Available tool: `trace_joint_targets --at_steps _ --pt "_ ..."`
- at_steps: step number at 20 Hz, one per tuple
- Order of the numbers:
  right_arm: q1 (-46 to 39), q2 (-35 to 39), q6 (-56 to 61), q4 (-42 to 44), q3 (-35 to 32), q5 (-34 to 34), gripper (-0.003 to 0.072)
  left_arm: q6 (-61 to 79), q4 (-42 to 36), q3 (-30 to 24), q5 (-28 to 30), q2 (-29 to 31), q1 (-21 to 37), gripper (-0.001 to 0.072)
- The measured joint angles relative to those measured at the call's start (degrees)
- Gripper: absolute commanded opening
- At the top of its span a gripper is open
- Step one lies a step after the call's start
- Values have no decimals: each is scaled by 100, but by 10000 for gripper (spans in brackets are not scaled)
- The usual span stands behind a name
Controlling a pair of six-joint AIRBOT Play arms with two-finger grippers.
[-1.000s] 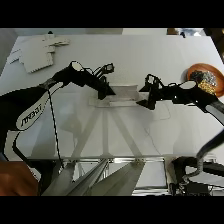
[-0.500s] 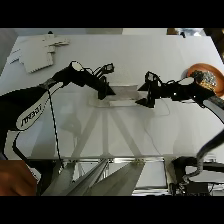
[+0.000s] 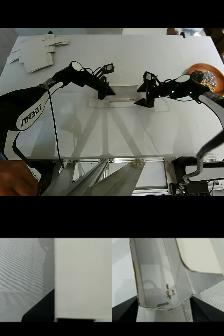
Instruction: Fold the box and place the chain.
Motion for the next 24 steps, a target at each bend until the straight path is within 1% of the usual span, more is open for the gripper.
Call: trace_joint_targets --at_steps 3,7,10,19,24 --pt "0 -184 -76 -26 160 131 691 0 0 0 0 0 0 9" --pt "-2 -461 -98 -35 527 527 691 -2 2 0 0 0 0 9" --pt "-4 -564 -122 -66 658 684 691 -2 4 0 0 0 2 9" --pt "-2 -693 -175 -203 726 986 691 2 4 0 -4 0 0 9" --pt "0 -815 -280 -160 726 1001 691 2 2 0 -2 0 0 9"
